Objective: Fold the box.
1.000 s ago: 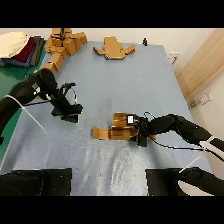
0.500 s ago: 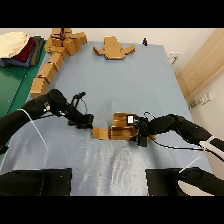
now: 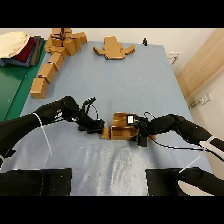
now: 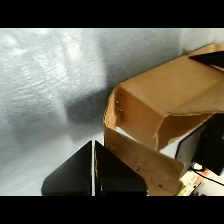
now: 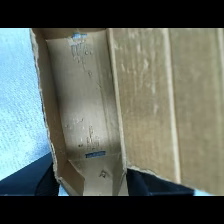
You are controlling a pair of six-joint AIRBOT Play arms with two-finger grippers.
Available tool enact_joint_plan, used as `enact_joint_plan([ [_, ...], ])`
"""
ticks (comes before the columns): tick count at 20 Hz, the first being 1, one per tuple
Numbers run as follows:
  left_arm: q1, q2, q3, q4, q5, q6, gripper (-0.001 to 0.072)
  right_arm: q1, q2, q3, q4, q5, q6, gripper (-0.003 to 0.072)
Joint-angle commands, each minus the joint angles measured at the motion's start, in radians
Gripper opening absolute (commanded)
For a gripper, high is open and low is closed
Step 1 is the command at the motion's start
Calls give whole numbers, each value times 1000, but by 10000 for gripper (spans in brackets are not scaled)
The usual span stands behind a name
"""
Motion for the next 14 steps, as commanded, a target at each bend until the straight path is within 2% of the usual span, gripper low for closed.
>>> enact_joint_plan([
  [1, -26, 47, 0, -27, 5, -28, 44, 0, 0, 1, 0, 0, 0, 511],
  [3, -26, 69, 0, -27, -11, -28, 46, 0, 0, 1, 0, 0, 0, 511],
  [4, -26, 74, 0, -31, -22, -28, 92, 0, 0, 1, 0, 0, 0, 511],
  [5, -26, 76, 3, -45, -40, -27, 228, 0, 0, 1, 0, 0, 0, 511],
  [6, -26, 76, 6, -55, -51, -27, 254, 0, 0, 1, 0, 0, 0, 511],
  [10, -27, 76, 8, -80, -66, -27, 254, 0, 0, 1, 0, 0, 0, 511],
  [14, -33, 72, 8, -170, -62, 58, 255, 0, 0, 1, 0, 0, 0, 511],
])
